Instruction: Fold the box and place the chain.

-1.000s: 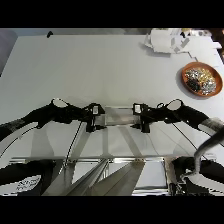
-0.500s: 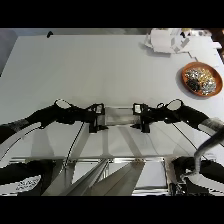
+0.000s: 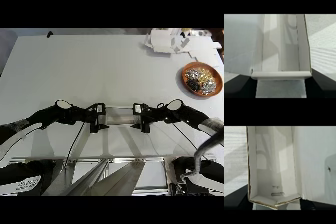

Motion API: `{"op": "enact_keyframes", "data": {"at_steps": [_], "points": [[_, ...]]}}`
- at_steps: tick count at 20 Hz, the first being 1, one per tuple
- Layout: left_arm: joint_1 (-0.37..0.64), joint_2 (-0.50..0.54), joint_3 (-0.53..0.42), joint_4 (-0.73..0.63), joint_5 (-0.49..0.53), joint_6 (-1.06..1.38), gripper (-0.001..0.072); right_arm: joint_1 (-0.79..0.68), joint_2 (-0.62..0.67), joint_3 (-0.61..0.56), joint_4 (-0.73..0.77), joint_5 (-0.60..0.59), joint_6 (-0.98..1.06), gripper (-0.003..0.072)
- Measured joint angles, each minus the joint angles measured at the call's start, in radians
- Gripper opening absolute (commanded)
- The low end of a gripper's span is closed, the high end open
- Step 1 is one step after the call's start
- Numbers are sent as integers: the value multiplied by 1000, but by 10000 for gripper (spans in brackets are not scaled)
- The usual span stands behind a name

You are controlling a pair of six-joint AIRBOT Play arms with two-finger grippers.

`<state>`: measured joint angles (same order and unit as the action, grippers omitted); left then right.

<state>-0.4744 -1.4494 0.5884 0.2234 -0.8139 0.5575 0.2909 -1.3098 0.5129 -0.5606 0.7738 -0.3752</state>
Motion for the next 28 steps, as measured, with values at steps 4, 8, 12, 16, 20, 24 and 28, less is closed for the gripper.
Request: {"op": "enact_keyframes", "data": {"at_steps": [4, 8, 12, 16, 20, 24, 28], "points": [[0, 0, 0, -4, -2, 0, 209, 0, 0, 0, 0, 0, 0, 318], [0, 0, 0, -5, -5, -1, 209, 0, 0, 0, 0, 0, 0, 318], [0, 0, 0, -6, -6, -2, 209, 0, 0, 0, 0, 0, 0, 318], [0, 0, 0, -6, -8, -2, 209, 0, 0, 0, 0, -4, 0, 316], [0, 0, 0, -9, -6, -3, 209, 2, 0, 0, 4, -32, 2, 703], [0, 0, 0, -10, -13, -4, 209, 2, 14, 0, -5, -23, 28, 717], [0, 0, 0, -6, -12, -1, 209, 2, 78, 0, -73, 32, 105, 713]]}}
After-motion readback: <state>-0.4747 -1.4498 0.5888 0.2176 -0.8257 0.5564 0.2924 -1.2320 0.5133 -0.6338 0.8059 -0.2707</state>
